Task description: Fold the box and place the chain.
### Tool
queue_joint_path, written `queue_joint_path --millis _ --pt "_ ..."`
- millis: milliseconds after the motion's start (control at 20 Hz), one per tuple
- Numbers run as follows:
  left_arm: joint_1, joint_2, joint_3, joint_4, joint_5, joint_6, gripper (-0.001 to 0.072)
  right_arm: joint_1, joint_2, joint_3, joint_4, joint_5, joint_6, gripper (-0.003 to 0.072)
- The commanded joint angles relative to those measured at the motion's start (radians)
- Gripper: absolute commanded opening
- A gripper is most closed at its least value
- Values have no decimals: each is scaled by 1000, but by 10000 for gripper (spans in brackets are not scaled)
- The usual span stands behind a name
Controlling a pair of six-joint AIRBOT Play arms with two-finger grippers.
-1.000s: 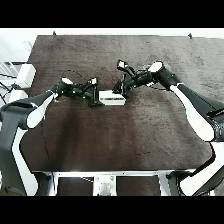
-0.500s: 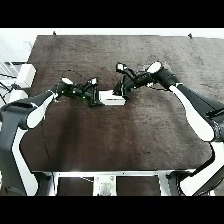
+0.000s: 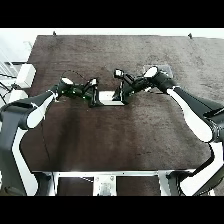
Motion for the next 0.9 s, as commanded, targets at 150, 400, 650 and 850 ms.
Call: queue_joint_path --millis 150,400,650,850 --pt "0 1 1 -2 4 -3 584 -50 5 18 153 101 -60 296" --pt "0 1 1 -2 4 -3 583 -72 -16 8 222 93 -44 17" --pt "0 1 1 -2 4 -3 583 -67 -99 4 175 89 51 11" --pt "0 1 1 -2 4 -3 583 -62 -98 6 122 88 62 9"
